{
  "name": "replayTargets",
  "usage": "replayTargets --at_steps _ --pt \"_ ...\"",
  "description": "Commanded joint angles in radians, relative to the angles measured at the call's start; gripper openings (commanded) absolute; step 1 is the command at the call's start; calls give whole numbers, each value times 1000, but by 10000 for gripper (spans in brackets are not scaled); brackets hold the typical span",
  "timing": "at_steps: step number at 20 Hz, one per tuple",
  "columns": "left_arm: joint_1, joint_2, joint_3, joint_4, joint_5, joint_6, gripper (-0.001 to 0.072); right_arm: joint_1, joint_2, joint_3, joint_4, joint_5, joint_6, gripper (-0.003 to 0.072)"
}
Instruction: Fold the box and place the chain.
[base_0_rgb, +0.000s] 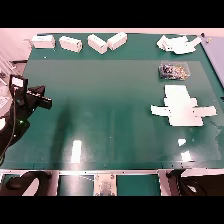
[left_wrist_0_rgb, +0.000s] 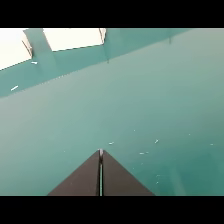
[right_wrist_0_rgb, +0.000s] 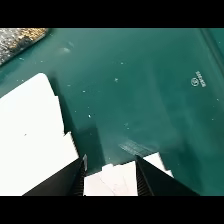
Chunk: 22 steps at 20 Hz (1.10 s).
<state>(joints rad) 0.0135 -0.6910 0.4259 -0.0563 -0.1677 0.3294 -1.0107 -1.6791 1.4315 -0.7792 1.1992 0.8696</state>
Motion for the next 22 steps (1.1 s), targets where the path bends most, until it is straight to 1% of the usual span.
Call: replayTargets --at_steps 1,3,4,5,10,13,22 --pt "0 1 0 0 0 0 20 -20 -194 289 -72 277 127 378" --pt "0 1 0 0 0 0 21 -19 -274 428 -71 389 149 375" --pt "0 1 0 0 0 0 21 -19 -310 484 -72 444 148 356" --pt "0 1 0 0 0 0 21 -19 -340 522 -72 491 148 356" --pt "0 1 0 0 0 0 20 -19 -426 531 -93 522 93 360" --pt "0 1 0 0 1 0 21 -13 -431 542 -185 521 69 361" --pt "0 1 0 0 0 0 21 12 -446 532 -191 546 72 359"
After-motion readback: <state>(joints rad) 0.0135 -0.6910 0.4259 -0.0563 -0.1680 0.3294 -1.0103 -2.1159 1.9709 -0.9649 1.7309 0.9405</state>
